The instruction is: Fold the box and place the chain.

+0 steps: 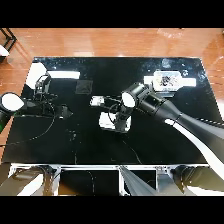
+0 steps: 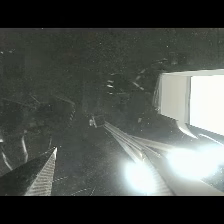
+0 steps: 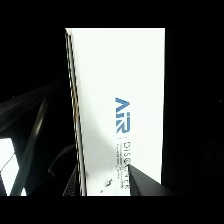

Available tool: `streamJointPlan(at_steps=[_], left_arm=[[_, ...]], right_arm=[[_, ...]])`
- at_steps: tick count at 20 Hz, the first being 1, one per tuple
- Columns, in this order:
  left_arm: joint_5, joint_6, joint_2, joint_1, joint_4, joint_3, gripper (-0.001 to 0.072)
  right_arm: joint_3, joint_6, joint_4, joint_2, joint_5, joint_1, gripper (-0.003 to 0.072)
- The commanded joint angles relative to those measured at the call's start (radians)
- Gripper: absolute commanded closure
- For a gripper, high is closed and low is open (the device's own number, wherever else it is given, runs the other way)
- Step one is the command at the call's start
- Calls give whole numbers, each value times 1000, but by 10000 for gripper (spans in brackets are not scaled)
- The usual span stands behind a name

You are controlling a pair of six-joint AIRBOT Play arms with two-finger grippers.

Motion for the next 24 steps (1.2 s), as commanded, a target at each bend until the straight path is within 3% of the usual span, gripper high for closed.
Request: streamJointPlan(at_steps=[1,5,9,10,11,13,16,18,20,24], left_arm=[[1,0,0,1,0,1,71],[3,0,0,1,0,1,70],[24,0,0,1,0,1,71],[31,0,0,1,0,1,71],[34,0,0,0,0,1,70],[38,0,0,0,0,1,71],[42,0,0,-2,-6,1,70],[43,0,0,-2,-14,1,71],[42,0,0,-2,-31,1,71],[35,-1,0,-4,-35,1,70]], right_arm=[[2,29,3,5,8,0,285],[18,200,-9,93,54,-21,285],[8,514,13,209,198,-132,294],[-18,572,45,237,204,-168,502],[-68,594,106,266,180,-204,667],[-186,596,276,305,55,-259,667],[-366,614,592,304,-252,-310,666],[-452,614,741,286,-396,-311,666],[-486,605,813,258,-425,-300,667],[-486,606,811,232,-410,-286,666]])
